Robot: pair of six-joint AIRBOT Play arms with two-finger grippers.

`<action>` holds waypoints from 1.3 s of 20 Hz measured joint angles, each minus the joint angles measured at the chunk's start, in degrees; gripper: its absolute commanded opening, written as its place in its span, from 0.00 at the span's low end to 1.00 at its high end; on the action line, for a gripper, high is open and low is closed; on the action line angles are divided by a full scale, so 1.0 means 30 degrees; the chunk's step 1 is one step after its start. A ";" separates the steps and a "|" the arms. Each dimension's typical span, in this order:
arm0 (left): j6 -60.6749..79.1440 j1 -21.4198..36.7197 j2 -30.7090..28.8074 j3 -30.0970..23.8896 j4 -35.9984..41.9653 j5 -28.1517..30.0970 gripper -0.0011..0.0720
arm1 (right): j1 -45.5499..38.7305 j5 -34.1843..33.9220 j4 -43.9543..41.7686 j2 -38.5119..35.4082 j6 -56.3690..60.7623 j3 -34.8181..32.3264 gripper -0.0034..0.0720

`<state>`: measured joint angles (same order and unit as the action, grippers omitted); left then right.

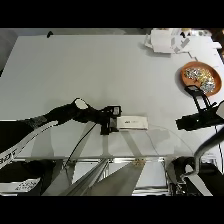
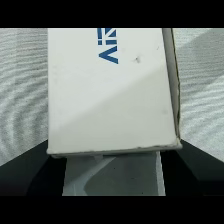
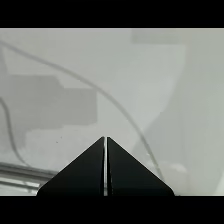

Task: Fold the box and place the chain.

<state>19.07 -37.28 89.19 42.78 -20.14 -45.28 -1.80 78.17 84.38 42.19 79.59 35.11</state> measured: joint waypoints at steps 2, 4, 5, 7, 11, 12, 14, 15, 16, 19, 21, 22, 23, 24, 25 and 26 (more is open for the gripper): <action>0.0000 0.0000 0.0000 0.0000 0.0000 0.0000 0.21 | -0.0095 0.0066 0.0066 -0.0007 0.0146 0.0000 0.07; 0.0000 0.0000 0.0000 0.0000 0.0000 0.0000 0.21 | -0.0131 0.0073 0.0109 0.0000 0.0270 0.0000 0.07; 0.0000 0.0000 0.0000 0.0000 0.0000 0.0000 0.21 | -0.0160 0.0080 0.0109 -0.0007 0.0306 0.0000 0.07; 0.0000 0.0000 0.0000 0.0000 0.0000 0.0000 0.21 | -0.0175 0.0102 0.0117 -0.0007 0.0335 0.0000 0.07; -0.0007 0.0000 0.0000 0.0000 0.0000 0.0000 0.21 | -0.0182 0.0102 0.0160 -0.0007 0.0393 0.0000 0.07; -0.0007 0.0000 0.0000 0.0000 0.0000 0.0000 0.21 | -0.0182 0.0102 0.0160 -0.0007 0.0393 0.0000 0.07; -0.0007 0.0000 0.0000 0.0000 0.0000 0.0000 0.21 | -0.0182 0.0102 0.0160 -0.0007 0.0393 0.0000 0.07; -0.0007 0.0000 0.0000 0.0000 0.0000 0.0000 0.21 | -0.0182 0.0102 0.0160 -0.0007 0.0393 0.0000 0.07; 0.0000 0.0000 0.0000 0.0000 0.0000 0.0000 0.21 | -0.0182 0.0102 0.0160 -0.0007 0.0393 0.0000 0.07; 0.0000 0.0000 0.0000 0.0000 0.0000 0.0000 0.21 | -0.0182 0.0102 0.0160 -0.0007 0.0393 0.0000 0.07; -0.0007 0.0000 0.0000 0.0000 0.0000 0.0000 0.21 | -0.0182 0.0102 0.0160 -0.0007 0.0386 0.0000 0.07; -0.0007 0.0000 0.0000 0.0000 0.0000 0.0000 0.19 | -0.0182 0.0102 0.0160 -0.0007 0.0386 0.0000 0.07; 0.0000 0.0000 0.0000 0.0000 0.0000 0.0000 0.18 | -0.0182 0.0102 0.0160 -0.0007 0.0386 0.0000 0.07; 0.0000 0.0000 0.0000 0.0000 0.0007 0.0007 0.02 | -0.0182 0.0102 0.0160 0.0000 0.0386 0.0000 0.07; 0.0000 0.0007 -0.0022 0.0000 0.0007 0.0029 0.02 | -0.0182 0.0102 0.0153 -0.0007 0.0386 0.0000 0.07; -0.0015 0.0044 -0.0124 -0.0015 -0.0087 0.0058 0.02 | -0.0182 0.0102 0.0153 -0.0007 0.0386 0.0000 0.07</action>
<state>19.03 -37.15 88.82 42.74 -20.40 -45.10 -2.35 78.48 84.84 42.17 80.75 35.11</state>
